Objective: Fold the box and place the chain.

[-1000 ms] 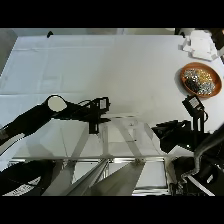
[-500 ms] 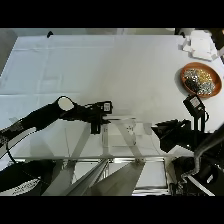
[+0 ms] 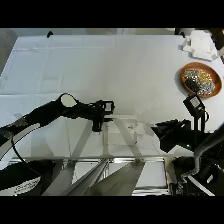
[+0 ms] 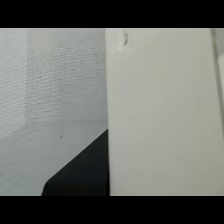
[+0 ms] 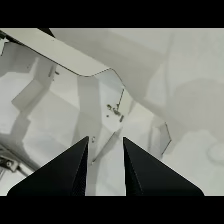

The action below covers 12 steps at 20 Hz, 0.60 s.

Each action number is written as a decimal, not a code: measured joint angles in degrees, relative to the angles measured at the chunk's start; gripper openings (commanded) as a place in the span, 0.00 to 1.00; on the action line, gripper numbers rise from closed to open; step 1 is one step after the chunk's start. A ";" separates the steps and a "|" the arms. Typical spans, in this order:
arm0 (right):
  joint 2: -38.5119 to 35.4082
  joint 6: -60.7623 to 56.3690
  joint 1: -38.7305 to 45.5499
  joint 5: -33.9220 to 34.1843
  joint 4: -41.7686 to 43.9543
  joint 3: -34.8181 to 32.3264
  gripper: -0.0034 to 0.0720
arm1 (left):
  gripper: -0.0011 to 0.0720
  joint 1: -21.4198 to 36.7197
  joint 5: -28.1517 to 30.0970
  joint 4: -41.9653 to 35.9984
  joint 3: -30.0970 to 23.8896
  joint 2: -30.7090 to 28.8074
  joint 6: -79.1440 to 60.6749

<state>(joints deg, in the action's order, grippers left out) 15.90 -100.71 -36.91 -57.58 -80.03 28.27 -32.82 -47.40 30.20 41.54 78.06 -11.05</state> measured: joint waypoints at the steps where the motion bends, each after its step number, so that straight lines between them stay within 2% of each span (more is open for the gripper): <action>1: 0.00 0.00 0.00 0.00 0.02 0.00 0.34 | 0.02 0.00 0.00 -0.70 0.07 0.50 -0.42; 12: 0.00 0.00 0.00 0.00 0.15 0.00 0.34 | 0.02 0.02 0.15 -2.38 0.24 3.10 -2.49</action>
